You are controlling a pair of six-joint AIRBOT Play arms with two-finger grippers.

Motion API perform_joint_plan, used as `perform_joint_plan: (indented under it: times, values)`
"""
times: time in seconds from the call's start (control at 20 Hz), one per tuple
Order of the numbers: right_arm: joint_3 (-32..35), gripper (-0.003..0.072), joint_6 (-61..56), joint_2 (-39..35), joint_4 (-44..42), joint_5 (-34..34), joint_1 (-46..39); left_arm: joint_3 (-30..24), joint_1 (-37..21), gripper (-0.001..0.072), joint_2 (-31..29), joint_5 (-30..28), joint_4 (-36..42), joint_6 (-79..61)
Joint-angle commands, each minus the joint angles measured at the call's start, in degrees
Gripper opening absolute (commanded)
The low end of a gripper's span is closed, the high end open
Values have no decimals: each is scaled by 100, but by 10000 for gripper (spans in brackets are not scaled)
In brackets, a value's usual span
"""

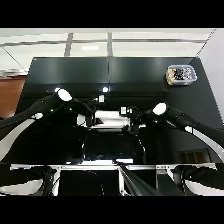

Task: Fold the box and place the chain.

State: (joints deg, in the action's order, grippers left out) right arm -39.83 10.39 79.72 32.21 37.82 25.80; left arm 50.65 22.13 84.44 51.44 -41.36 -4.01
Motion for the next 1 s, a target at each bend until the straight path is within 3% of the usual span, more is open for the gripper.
perform_joint_plan:
  times: [0.0,0.25,0.3,0.4,0.45,0.5,0.6,0.75,0.95]
  values:
    - [-4,536,-11,2,-17,9,2,74,-133,645,-293,221,-195,708]
    - [-4,534,-11,2,-17,11,2,81,-708,645,-1309,1069,-1174,2269]
    - [-4,453,-7,2,2,50,2,81,-844,639,-1469,1279,-1338,2575]
    - [-4,428,37,2,28,98,2,81,-1099,600,-1683,1941,-1467,3246]
    - [-4,428,37,2,28,98,2,79,-1182,371,-1707,2385,-1460,3547]
    - [-4,428,37,2,26,98,2,68,-1235,18,-1683,2966,-1443,3515]
    - [-4,428,44,2,42,125,2,-155,-1196,24,-1626,3571,-1027,3515]
    - [-4,428,142,2,109,378,2,-804,-837,22,-1644,3169,-409,3550]
    - [-4,398,140,2,109,369,2,-1268,-212,23,-1655,1390,249,3375]
